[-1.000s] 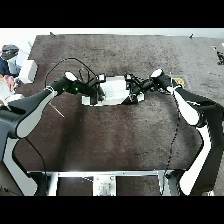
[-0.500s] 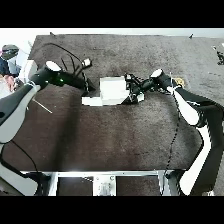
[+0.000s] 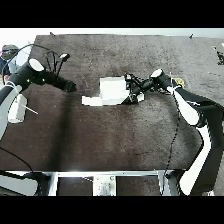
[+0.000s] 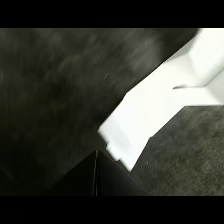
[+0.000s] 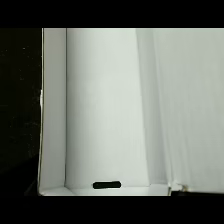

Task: Fold the box and place the chain.

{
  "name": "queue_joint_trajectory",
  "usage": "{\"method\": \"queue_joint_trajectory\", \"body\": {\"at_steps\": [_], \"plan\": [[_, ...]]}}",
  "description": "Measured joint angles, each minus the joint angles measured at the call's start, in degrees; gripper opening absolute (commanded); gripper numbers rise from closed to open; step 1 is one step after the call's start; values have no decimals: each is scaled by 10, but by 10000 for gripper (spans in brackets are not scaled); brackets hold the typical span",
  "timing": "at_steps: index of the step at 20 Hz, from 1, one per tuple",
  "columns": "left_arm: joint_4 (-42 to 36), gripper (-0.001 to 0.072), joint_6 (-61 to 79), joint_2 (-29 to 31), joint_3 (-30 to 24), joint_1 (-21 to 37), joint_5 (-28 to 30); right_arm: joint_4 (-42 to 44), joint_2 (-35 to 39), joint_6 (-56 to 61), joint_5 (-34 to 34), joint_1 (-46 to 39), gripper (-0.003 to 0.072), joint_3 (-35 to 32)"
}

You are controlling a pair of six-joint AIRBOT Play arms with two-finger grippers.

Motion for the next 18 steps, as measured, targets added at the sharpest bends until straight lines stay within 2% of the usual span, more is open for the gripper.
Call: {"method": "queue_joint_trajectory", "body": {"at_steps": [4,7,18], "plan": [[7,11,-52,2,-61,12,24,0,0,0,0,0,440,0],[-24,11,-51,-4,-86,23,35,0,0,0,0,0,440,0],[-212,12,17,-82,-103,6,41,0,0,0,0,0,439,0]]}}
